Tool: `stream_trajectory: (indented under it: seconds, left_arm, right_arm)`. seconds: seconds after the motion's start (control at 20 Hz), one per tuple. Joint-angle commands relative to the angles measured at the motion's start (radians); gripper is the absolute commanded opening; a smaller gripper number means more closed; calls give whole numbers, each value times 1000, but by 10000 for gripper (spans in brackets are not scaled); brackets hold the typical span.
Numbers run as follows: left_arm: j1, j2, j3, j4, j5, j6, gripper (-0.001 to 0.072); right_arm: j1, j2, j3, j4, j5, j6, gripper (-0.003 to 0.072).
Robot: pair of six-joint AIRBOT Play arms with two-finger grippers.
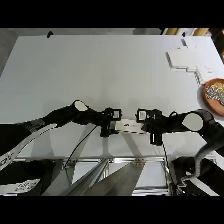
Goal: Fold the box and place the chain.
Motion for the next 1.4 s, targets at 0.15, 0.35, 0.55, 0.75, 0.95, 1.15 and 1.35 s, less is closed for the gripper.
stream_trajectory:
  seconds: [0.15, 0.35, 0.55, 0.75, 0.95, 1.15, 1.35]
  left_arm:
    - [0, 0, 0, 0, 0, 0, 391]
    - [0, 0, 0, 0, 0, 0, 391]
    - [0, 0, 0, 0, 0, 0, 391]
    - [0, 0, 0, 0, 0, 0, 391]
    - [0, 0, 0, 0, 0, 0, 391]
    - [0, 0, 0, 0, 0, 0, 391]
    - [0, 0, 0, 0, 0, 0, 391]
  right_arm:
    - [-4, 2, -32, 2, -22, -17, 16]
    - [-3, 2, -32, 5, -18, -17, 16]
    - [-3, 2, -51, -8, -22, -17, 15]
    - [-3, 2, -92, -27, -74, -16, 16]
    - [-3, 2, -73, -21, -95, -13, 15]
    - [-3, 2, 36, 12, -81, -6, 15]
    - [-3, -4, 73, 196, -137, -60, 16]
